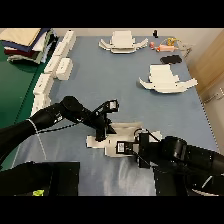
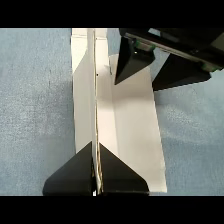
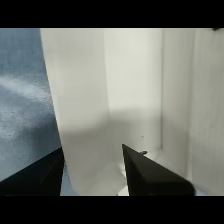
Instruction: Fold the box.
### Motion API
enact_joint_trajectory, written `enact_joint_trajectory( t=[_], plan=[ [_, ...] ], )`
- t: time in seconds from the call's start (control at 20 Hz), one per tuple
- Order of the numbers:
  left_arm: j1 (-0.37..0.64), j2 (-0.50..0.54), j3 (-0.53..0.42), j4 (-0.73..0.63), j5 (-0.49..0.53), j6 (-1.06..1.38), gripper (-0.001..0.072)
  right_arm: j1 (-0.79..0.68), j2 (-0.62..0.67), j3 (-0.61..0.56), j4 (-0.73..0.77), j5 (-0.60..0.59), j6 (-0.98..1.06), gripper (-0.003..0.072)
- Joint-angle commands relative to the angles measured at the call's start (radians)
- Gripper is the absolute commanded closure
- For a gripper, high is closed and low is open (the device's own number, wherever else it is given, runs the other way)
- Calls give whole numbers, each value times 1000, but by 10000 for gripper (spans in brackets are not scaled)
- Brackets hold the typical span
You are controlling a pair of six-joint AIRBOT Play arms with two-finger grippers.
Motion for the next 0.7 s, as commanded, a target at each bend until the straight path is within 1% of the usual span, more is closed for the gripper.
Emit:
enact_joint_trajectory(
  t=[0.0, 0.05, 0.15, 0.35, 0.65],
  plan=[
    [0, 0, 0, 0, 0, 0, 694, 3, -5, 35, -162, 11, 251, 164],
    [0, 0, 0, 0, 0, 0, 694, 3, 3, 58, -174, -5, 323, 163],
    [0, 0, 0, 0, 0, 0, 694, 3, 15, 93, -173, -40, 397, 163],
    [0, 0, 0, 0, 0, 0, 694, 2, 19, 116, -172, -98, 439, 163],
    [0, 0, 0, 0, 0, 0, 694, 2, 19, 116, -169, -117, 516, 162]
  ],
)
